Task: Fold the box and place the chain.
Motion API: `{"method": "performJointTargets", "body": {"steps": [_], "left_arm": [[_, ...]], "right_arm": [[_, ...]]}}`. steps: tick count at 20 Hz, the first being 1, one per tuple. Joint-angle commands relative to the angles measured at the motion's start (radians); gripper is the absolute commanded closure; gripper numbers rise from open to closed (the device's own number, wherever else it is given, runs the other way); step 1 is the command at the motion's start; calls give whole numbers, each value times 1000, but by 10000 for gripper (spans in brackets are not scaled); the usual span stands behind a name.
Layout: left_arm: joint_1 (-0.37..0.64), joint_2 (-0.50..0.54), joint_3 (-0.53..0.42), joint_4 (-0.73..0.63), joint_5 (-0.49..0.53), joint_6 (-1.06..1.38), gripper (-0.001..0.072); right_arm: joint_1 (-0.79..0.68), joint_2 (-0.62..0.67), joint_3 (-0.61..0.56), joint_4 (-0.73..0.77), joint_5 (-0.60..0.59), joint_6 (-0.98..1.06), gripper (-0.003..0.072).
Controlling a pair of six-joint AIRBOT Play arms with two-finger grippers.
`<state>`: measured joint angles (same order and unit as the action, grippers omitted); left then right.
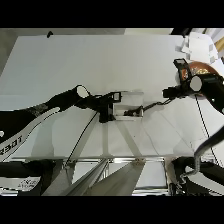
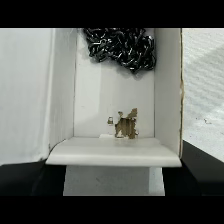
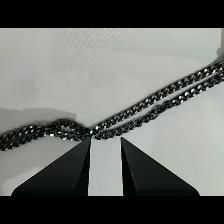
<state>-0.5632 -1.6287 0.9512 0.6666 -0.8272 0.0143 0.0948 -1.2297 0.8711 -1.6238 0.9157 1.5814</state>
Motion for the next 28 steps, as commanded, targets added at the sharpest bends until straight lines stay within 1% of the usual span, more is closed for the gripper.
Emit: {"method": "performJointTargets", "body": {"steps": [1,2,4,9,12,17,18,19,20,22,24,28], "left_arm": [[1,0,0,0,0,0,693],[1,0,0,0,0,0,693],[1,0,0,0,0,0,693],[1,0,0,0,0,0,693],[1,0,0,0,1,0,693],[1,0,0,0,0,0,693],[1,0,0,0,1,0,693],[1,0,0,0,1,0,693],[1,0,0,0,0,0,693],[1,0,0,0,0,0,693],[1,0,0,0,0,0,693],[1,0,0,0,0,0,693]], "right_arm": [[3,-95,0,-1,8,29,466],[3,-130,0,-3,7,48,455],[3,-177,0,-2,7,65,455],[3,-185,0,-2,0,68,457],[3,-185,0,0,-24,72,458],[3,-216,-1,41,-45,90,459],[3,-224,-1,55,-41,89,481],[3,-227,-2,64,-37,85,590],[4,-226,-2,66,-35,82,678],[4,-215,-2,69,-35,52,679],[5,-176,-2,76,-38,32,679],[6,-23,-2,96,-20,-17,679]]}}
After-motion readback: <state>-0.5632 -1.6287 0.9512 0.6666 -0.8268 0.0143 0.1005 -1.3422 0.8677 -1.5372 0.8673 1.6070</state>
